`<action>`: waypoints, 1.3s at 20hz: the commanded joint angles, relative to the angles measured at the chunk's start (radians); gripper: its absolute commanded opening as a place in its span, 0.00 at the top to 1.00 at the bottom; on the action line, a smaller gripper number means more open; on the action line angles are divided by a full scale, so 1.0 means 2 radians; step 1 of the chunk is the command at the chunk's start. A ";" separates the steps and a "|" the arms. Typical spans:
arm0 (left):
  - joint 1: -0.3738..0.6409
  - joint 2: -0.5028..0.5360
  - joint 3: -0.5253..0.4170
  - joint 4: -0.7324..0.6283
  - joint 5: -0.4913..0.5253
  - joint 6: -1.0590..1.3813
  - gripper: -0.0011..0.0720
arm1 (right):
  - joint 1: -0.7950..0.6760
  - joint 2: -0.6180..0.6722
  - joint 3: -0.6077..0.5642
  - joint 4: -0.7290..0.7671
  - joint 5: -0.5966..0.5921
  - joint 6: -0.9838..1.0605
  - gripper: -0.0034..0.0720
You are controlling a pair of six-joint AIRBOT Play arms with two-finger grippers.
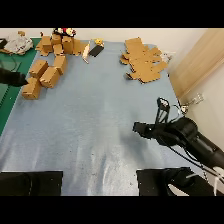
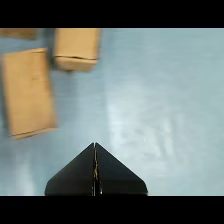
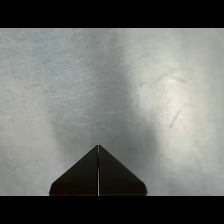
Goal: Fold the box.
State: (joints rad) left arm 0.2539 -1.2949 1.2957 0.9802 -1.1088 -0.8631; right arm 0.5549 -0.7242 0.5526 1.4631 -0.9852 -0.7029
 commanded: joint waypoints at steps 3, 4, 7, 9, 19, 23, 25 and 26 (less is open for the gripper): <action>-0.159 0.010 -0.015 -0.019 -0.073 -0.059 0.97 | 0.000 -0.156 0.105 0.027 0.007 -0.103 0.95; -0.192 0.010 -0.025 -0.018 -0.064 -0.075 0.97 | 0.000 -0.183 0.129 0.037 0.001 -0.121 0.95; -0.272 0.010 -0.067 0.008 -0.010 -0.125 0.97 | 0.000 -0.245 0.200 0.063 -0.014 -0.170 0.95; -0.309 0.010 -0.099 0.021 0.029 -0.156 0.97 | 0.000 -0.266 0.230 0.066 -0.023 -0.183 0.95; -0.342 0.011 -0.132 0.019 0.049 -0.170 0.97 | 0.000 -0.274 0.241 0.075 -0.024 -0.191 0.95; -0.342 0.011 -0.132 0.019 0.049 -0.170 0.97 | 0.000 -0.274 0.241 0.075 -0.024 -0.191 0.95; -0.342 0.011 -0.132 0.019 0.049 -0.170 0.97 | 0.000 -0.274 0.241 0.075 -0.024 -0.191 0.95; -0.342 0.011 -0.132 0.019 0.049 -0.170 0.97 | 0.000 -0.274 0.241 0.075 -0.024 -0.191 0.95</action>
